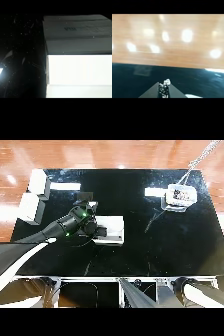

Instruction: Fold the box and place the chain.

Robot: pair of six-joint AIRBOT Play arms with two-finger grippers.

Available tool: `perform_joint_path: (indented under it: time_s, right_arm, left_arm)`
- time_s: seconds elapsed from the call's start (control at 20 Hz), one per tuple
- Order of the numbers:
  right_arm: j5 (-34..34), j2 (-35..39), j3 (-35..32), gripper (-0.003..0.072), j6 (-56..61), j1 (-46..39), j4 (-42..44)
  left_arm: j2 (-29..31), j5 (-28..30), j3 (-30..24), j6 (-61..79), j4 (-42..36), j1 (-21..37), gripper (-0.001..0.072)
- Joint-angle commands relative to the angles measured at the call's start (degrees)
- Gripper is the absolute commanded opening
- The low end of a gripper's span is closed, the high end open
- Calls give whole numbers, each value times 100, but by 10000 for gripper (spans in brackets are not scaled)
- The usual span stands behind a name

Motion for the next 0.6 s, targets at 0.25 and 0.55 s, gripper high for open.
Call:
perform_joint_path:
  time_s: [0.25,0.55]
  right_arm:
    - [680,647,-94,25,-116,2190,125]
    - [848,726,-505,25,-72,3801,-286]
  left_arm:
    - [4,55,-4,2,0,-2,21]
    - [4,107,-4,2,0,-2,22]
